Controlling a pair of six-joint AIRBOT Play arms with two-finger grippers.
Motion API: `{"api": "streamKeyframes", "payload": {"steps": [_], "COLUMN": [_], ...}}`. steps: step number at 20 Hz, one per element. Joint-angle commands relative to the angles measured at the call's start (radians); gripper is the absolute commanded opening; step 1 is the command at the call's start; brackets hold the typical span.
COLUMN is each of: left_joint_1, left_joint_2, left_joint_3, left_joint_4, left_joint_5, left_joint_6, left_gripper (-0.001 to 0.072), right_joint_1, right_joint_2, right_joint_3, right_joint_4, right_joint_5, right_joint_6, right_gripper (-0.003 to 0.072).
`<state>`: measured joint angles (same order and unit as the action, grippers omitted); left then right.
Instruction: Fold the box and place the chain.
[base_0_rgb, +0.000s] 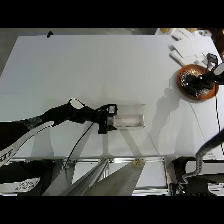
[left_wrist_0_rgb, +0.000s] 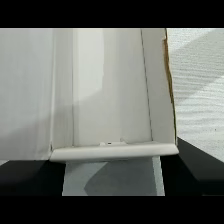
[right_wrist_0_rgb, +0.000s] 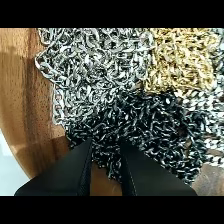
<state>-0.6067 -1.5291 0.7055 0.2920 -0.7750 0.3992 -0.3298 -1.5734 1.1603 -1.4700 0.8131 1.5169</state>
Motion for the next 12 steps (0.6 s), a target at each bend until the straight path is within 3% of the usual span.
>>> {"api": "streamKeyframes", "payload": {"steps": [1,5,6,12], "left_joint_1": [0.001,0.001,0.001,0.001], "left_joint_2": [0.000,0.000,0.001,0.001], "left_joint_3": [0.000,0.000,0.000,0.000], "left_joint_4": [0.000,0.000,0.000,0.000], "left_joint_5": [0.000,0.000,0.000,0.000], "left_joint_6": [0.000,0.000,0.000,0.000], "left_gripper": [0.0314,0.0314,0.0314,0.0314], "right_joint_1": [-0.001,-0.001,-0.001,-0.001], "right_joint_2": [-0.010,-0.030,-0.031,0.041], "right_joint_3": [0.001,0.001,0.001,0.001], "right_joint_4": [0.003,0.005,0.005,0.004], "right_joint_5": [-0.005,-0.002,-0.002,0.023], "right_joint_6": [0.001,0.003,0.003,0.000], "right_gripper": [0.0186,0.0137,0.0017,0.0017]}}
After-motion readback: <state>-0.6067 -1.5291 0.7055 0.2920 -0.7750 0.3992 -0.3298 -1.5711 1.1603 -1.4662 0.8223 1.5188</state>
